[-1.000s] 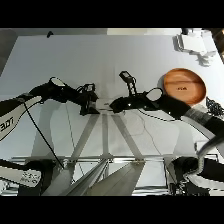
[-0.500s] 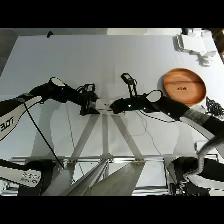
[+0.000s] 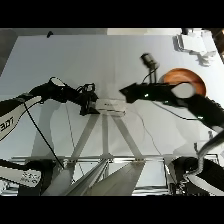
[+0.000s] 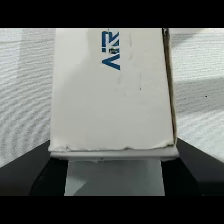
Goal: Fold the box and place the chain.
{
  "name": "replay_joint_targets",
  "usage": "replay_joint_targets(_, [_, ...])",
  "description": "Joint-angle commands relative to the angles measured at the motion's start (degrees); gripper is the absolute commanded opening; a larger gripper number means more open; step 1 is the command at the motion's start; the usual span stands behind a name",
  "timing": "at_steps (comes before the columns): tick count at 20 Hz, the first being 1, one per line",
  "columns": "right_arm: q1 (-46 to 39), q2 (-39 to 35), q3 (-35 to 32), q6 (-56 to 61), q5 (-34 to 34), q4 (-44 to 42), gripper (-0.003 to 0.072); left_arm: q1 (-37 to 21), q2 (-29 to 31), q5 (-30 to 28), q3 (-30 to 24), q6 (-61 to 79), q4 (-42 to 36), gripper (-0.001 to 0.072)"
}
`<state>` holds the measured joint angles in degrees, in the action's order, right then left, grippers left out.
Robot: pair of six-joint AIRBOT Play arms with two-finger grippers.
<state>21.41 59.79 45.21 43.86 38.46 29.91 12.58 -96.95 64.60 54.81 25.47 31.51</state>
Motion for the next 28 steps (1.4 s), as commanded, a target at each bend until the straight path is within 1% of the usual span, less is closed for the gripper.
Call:
replay_joint_targets(1, [-6.84, -10.08, 0.04, 5.2, 8.81, 11.89, 0.0011, -0.02, 0.0, -0.07, 0.02, 0.07, 0.04, 0.0438])
replay_joint_targets(3, [-9.94, -14.25, 0.02, 12.98, 14.86, 21.7, 0.0011, -0.04, 0.0, -0.07, 0.02, 0.04, 0.04, 0.0438])
replay_joint_targets(6, [-13.05, -17.57, 0.02, 25.64, 22.88, 42.66, 0.0011, 0.02, 0.0, -0.07, 0.02, 0.04, 0.04, 0.0438])
replay_joint_targets(8, [-14.6, -17.62, 0.0, 32.09, 25.55, 55.17, 0.0011, 0.02, 0.0, -0.04, 0.02, 0.04, 0.04, 0.0439])
replay_joint_targets(9, [-15.56, -17.62, 0.02, 34.14, 25.57, 59.65, 0.0011, 0.02, 0.0, -0.04, 0.02, 0.04, 0.04, 0.0439])
replay_joint_targets(10, [-16.72, -17.62, 0.0, 34.86, 25.18, 62.18, 0.0011, 0.02, 0.0, -0.04, 0.02, 0.04, 0.04, 0.0439])
replay_joint_targets(12, [-19.06, -17.62, 0.0, 35.93, 23.37, 62.79, 0.0011, 0.02, 0.0, 0.31, 0.02, 0.02, 0.04, 0.0438])
replay_joint_targets(13, [-19.93, -17.62, 0.02, 35.93, 22.21, 62.71, 0.0011, 0.02, 0.0, 0.15, 0.02, 0.04, -0.04, 0.0425])
replay_joint_targets(14, [-20.41, -17.62, 0.0, 35.93, 21.14, 62.69, 0.0011, 0.02, 0.02, -0.26, 0.02, -0.02, -0.46, 0.0299])
replay_joint_targets(15, [-20.46, -17.62, 0.02, 36.11, 19.96, 62.71, 0.0011, 0.02, 0.04, 0.09, 0.02, -0.22, -0.7, 0.0078])
replay_joint_targets(16, [-20.46, -17.62, 0.0, 36.87, 18.78, 62.45, 0.0011, 0.0, 0.28, 0.39, 0.04, -0.42, -0.72, 0.0014])
replay_joint_targets(17, [-20.46, -17.62, 0.0, 37.77, 17.99, 62.01, 0.0011, 0.0, 0.92, 0.79, 0.04, -2.47, -0.66, 0.0014])
replay_joint_targets(19, [-20.46, -17.62, 0.0, 38.88, 17.22, 61.05, 0.0011, -0.17, 4.24, 1.81, 0.04, -10.56, -0.09, 0.0011])
replay_joint_targets(21, [-20.46, -17.62, 0.0, 38.88, 17.25, 60.74, 0.0011, -0.72, 9.77, 1.84, 0.04, -19.41, 2.93, 0.0011])
replay_joint_targets(22, [-20.46, -17.62, 0.0, 38.86, 17.25, 60.74, 0.0011, -1.31, 13.62, 1.88, 0.04, -24.46, 5.81, 0.0011])
replay_joint_targets(24, [-20.46, -17.62, 0.0, 38.84, 17.22, 60.76, 0.0011, -2.78, 21.75, 1.86, 0.04, -33.81, 14.38, 0.0011])
replay_joint_targets(27, [-20.46, -17.64, 0.02, 38.8, 17.25, 60.89, 0.0011, -5.27, 34.21, 0.04, 0.04, -46.71, 33.05, 0.0014])
replay_joint_targets(28, [-20.46, -17.64, 0.02, 38.8, 17.25, 60.89, 0.0011, -6.36, 37.44, -0.2, 0.04, -51.93, 39.47, 0.0014])
